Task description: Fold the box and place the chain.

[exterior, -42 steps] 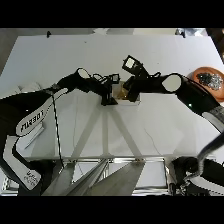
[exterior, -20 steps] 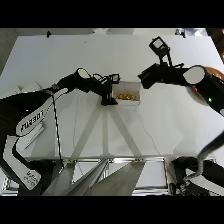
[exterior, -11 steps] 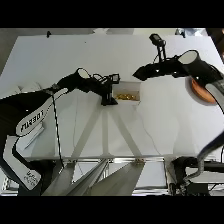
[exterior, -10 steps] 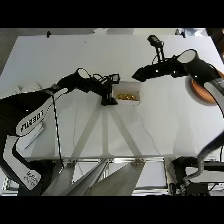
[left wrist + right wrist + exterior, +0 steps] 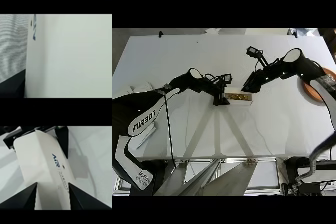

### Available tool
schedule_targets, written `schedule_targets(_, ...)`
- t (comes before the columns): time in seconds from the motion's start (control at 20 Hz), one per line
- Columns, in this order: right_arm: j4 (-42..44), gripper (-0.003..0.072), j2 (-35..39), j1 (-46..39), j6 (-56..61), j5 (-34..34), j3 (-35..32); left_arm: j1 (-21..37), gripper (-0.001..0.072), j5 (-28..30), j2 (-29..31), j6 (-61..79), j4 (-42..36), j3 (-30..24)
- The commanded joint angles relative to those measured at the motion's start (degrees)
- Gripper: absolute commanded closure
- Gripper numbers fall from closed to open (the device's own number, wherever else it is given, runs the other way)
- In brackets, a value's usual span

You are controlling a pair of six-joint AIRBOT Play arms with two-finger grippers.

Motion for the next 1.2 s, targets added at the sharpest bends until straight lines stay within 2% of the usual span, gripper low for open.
schedule_targets(0.0, -3.9, 0.0249, 0.3, 1.8, -5.7, -1.4, 0.1, 0.0, 0.0291, 0.0, 0.0, 0.0, 0.0, 0.1)
schedule_targets(0.25, -8.0, 0.0252, 0.3, 4.2, -7.8, -2.6, 0.1, 0.0, 0.0291, 0.0, 0.0, 0.0, 0.0, 0.1)
schedule_targets(0.4, -12.7, 0.0307, 0.3, 5.5, -6.8, -4.9, 0.1, 0.0, 0.0291, 0.0, 0.0, 0.0, 0.0, 0.1)
schedule_targets(0.6, -14.7, 0.0372, 0.3, 5.9, -6.1, -5.8, 0.1, 0.0, 0.0291, 0.0, 0.0, 0.0, 0.0, 0.1)
schedule_targets(1.15, -16.9, 0.0396, 0.2, 7.6, -3.6, -4.8, -0.7, 0.0, 0.0291, 0.0, 0.0, 0.0, 0.0, 0.1)
